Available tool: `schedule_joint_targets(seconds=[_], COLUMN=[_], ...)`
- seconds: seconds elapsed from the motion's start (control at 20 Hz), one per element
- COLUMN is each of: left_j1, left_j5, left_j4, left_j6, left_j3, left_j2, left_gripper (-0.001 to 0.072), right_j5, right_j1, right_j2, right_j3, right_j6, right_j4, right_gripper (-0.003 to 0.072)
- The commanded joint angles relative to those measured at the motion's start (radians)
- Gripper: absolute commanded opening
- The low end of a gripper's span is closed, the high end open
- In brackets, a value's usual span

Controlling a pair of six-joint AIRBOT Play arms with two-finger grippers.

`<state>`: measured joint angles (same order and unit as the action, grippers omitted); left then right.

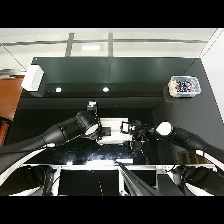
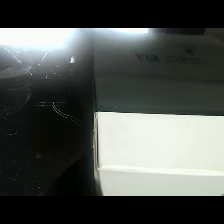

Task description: Fold the box and place the chain.

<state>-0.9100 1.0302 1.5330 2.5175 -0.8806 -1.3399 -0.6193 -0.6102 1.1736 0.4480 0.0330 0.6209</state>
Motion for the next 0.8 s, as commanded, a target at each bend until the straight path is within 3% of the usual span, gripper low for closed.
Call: schedule_joint_targets(seconds=[0.0,0.1,0.5,0.75], left_j1=[0.0,0.001,0.03,0.029], left_j5=[-0.027,-0.026,0.064,0.063], left_j4=[-0.005,-0.004,0.029,0.056], left_j6=[-0.003,-0.026,-0.094,-0.089], left_j3=[-0.001,-0.001,-0.002,0.007], left_j2=[-0.001,0.0,0.008,0.01], left_gripper=[0.0026,0.0025,0.0025,0.0025], right_j5=[-0.004,-0.006,-0.114,-0.095], right_j1=[-0.001,0.0,0.01,0.01], right_j2=[0.001,-0.004,-0.155,-0.154], right_j3=[0.0,0.0,0.001,0.0], right_j6=[-0.002,-0.029,-0.107,-0.117], right_j4=[-0.003,0.0,0.251,0.239], right_gripper=[0.0419,0.071,0.0708,0.0708])
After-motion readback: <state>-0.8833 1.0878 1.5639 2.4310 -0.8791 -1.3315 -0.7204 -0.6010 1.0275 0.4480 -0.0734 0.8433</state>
